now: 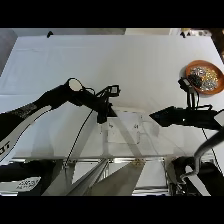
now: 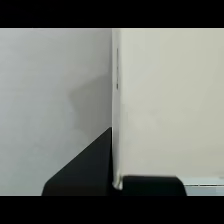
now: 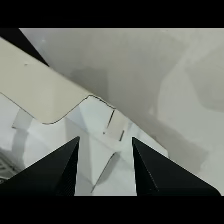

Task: Fold the box and place the chain.

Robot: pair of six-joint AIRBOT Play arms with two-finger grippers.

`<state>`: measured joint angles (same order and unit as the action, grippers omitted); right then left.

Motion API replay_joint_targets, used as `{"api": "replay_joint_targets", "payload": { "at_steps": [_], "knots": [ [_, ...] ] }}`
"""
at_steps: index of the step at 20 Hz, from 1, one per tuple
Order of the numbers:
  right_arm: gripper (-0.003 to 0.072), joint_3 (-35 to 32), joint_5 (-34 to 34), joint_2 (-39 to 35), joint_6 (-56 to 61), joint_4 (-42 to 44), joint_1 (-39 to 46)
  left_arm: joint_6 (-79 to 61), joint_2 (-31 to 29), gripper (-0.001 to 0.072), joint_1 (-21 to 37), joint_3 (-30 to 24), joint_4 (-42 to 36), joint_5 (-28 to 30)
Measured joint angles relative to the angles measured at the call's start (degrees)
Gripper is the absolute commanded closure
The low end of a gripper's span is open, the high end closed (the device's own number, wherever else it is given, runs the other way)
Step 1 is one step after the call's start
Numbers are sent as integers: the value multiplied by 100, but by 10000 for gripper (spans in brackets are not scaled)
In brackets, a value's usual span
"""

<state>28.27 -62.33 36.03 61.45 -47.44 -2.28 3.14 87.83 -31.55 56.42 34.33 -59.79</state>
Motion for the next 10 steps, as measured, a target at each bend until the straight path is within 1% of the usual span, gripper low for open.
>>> {"api": "replay_joint_targets", "payload": {
  "at_steps": [5,10],
  "knots": [
    [316,0,-155,-125,-15,-55,0,-393,208,708,-114,0,-461,481],
    [320,0,-195,-149,-24,-184,0,-881,509,708,-136,0,-944,730]
  ]
}}
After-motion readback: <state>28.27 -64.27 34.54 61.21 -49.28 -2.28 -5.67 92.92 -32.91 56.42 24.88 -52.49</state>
